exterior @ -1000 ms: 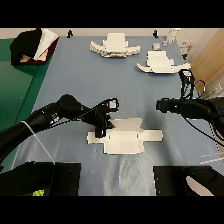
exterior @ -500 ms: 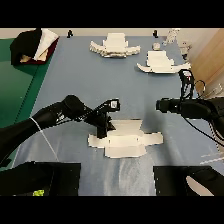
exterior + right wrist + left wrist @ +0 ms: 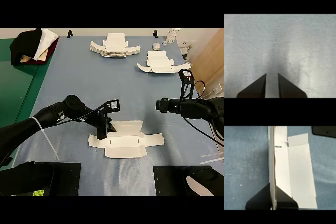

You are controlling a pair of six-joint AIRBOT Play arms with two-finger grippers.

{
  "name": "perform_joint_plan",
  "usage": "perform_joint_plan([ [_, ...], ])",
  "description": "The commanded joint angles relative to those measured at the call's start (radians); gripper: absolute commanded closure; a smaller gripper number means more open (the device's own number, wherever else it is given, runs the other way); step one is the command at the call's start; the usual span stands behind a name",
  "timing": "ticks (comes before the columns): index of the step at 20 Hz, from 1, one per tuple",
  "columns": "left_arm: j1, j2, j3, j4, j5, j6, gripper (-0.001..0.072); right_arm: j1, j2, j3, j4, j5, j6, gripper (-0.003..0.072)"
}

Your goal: Fold the box.

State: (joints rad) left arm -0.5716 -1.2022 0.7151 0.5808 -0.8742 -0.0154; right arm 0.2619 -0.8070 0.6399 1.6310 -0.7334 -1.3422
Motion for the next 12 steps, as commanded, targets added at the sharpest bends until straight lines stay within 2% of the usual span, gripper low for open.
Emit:
perform_joint_plan([
  [1,-0.001,-0.003,-0.011,0.042,-0.002,0.000,0.0698,0.000,0.000,0.001,0.009,-0.001,0.000,0.0466],
  [7,-0.001,-0.003,-0.011,0.042,0.003,0.000,0.0698,0.000,0.000,0.001,0.037,-0.002,0.000,0.0472],
  [9,-0.001,-0.003,-0.011,0.041,0.002,0.000,0.0697,0.000,0.002,0.001,0.074,-0.030,0.000,0.0640],
  [10,-0.001,-0.003,-0.011,0.041,0.002,0.000,0.0698,0.000,0.004,0.003,0.105,-0.067,-0.001,0.0677],
  [12,-0.001,-0.003,-0.011,0.040,0.002,0.000,0.0697,0.007,0.010,0.006,0.180,-0.173,-0.020,0.0684],
])
